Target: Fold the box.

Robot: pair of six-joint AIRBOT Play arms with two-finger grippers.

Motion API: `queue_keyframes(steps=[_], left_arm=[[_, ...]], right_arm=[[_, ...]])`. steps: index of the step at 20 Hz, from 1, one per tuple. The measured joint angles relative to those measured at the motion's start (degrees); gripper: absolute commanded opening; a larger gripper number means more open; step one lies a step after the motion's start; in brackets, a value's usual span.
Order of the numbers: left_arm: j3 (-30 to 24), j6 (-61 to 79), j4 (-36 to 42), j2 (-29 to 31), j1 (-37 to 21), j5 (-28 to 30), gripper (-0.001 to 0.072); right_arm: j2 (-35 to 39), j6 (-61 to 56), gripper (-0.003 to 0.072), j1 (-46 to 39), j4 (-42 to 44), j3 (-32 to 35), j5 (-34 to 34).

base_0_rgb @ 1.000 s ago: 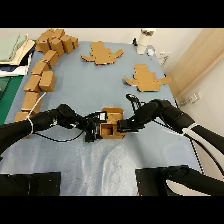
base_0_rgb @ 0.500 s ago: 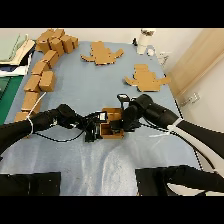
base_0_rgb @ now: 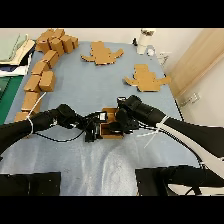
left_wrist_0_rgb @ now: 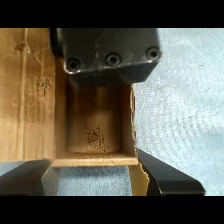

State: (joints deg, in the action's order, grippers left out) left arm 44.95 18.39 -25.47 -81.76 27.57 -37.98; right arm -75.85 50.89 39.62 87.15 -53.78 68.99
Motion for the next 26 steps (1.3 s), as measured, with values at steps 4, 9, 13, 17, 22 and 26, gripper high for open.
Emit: queue_keyframes(steps=[4,9,13,17,22,26], left_arm=[[0.0,-0.2,0.1,0.0,0.0,0.1,0.0421],[0.0,0.1,0.0,0.0,0.0,0.1,0.0421],[0.0,0.1,0.0,0.0,0.0,0.0,0.0422],[0.0,0.0,0.0,0.0,0.0,0.0,0.0422],[0.0,0.0,0.0,0.0,0.0,0.0,0.0422],[0.0,0.0,0.0,0.0,0.0,0.0,0.0421]], right_arm=[[-0.2,-1.0,0.0003,0.1,-0.8,-0.1,0.1],[-0.3,-0.2,0.0523,0.1,-1.3,-0.1,0.4],[0.3,0.0,0.0523,0.1,-0.6,-0.6,0.6],[3.0,0.1,0.0520,0.0,0.4,-2.7,3.6],[8.3,1.0,0.0002,-1.6,1.3,-4.3,6.8],[9.0,8.2,0.0001,-11.6,3.2,-4.3,6.9]])
